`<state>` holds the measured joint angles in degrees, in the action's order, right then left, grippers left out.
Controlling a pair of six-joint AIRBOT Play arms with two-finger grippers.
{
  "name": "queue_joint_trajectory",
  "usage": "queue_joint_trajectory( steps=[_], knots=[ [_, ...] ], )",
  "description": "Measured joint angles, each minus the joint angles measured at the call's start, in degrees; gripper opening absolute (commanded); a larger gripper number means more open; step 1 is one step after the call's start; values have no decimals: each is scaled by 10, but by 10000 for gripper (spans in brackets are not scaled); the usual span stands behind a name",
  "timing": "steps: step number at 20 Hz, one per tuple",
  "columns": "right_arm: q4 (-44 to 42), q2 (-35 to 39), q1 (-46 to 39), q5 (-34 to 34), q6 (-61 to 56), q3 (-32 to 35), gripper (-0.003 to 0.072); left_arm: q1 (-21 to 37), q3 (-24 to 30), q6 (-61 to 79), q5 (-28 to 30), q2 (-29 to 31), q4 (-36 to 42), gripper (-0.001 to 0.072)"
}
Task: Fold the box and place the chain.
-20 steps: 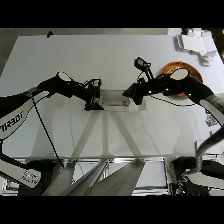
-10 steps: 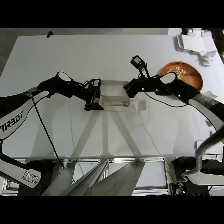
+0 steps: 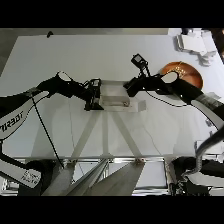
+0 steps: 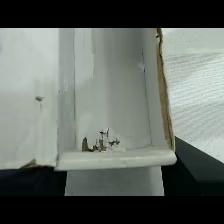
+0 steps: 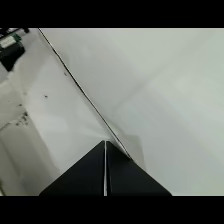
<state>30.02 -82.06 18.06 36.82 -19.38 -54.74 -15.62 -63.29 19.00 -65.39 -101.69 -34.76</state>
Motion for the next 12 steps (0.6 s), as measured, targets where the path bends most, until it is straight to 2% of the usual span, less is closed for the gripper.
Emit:
queue_joint_trajectory(
  steps=[4,12],
  knots=[
    [44,50,0,35,-33,0,10,0,0,0,0,0,0,212],
    [231,140,0,148,-134,0,10,0,0,0,0,0,0,212]
  ],
)
